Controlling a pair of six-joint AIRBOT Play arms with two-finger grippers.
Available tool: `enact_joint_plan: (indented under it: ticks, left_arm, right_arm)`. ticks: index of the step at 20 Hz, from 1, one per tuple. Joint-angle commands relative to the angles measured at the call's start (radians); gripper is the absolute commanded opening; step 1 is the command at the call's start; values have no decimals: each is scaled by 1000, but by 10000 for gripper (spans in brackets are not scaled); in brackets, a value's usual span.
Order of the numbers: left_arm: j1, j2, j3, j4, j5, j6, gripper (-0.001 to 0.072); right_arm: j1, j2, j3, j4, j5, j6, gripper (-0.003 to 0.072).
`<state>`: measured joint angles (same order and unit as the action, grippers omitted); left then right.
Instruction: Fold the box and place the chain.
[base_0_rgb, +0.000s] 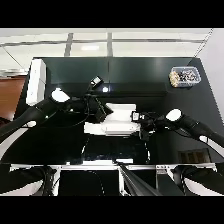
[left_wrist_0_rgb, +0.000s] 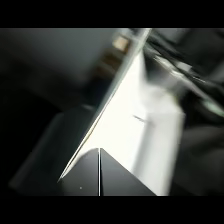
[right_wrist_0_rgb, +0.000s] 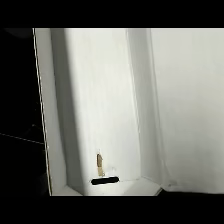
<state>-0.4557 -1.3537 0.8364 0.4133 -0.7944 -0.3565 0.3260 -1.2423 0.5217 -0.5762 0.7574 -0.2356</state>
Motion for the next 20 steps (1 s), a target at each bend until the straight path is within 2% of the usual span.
enact_joint_plan:
  ticks: [1, 4, 7, 10, 12, 14, 16, 17, 18, 20]
  left_arm:
    - [-5, -48, 5, 87, 69, -17, 27]
    - [-5, -100, 5, 175, 26, -116, 28]
    - [-5, -122, 6, 190, -96, -73, 28]
    - [-2, -122, 19, 211, -73, -42, 26]
    - [16, -109, 68, 260, -84, -64, 26]
    - [52, -55, 113, 326, -157, -179, 26]
    - [115, 27, 117, 333, -333, -194, 26]
    - [150, 74, 95, 343, -385, -194, 26]
    - [183, 117, 58, 343, -390, -193, 26]
    - [236, 188, -59, 348, -321, -139, 26]
  right_arm:
    - [1, 0, 0, 0, 2, 0, 130]
    - [1, 0, 1, 0, 2, 0, 129]
    - [1, 0, 1, 0, 1, 0, 129]
    - [1, 0, 1, 0, 1, 0, 130]
    - [1, 0, 0, 0, 1, 0, 129]
    - [1, 0, 0, 0, 1, 0, 130]
    - [1, 0, 0, 0, 1, 0, 130]
    - [1, 0, 1, 0, 2, 0, 129]
    - [1, 0, 0, 0, 2, 0, 129]
    - [1, 0, 0, 0, 1, 0, 129]
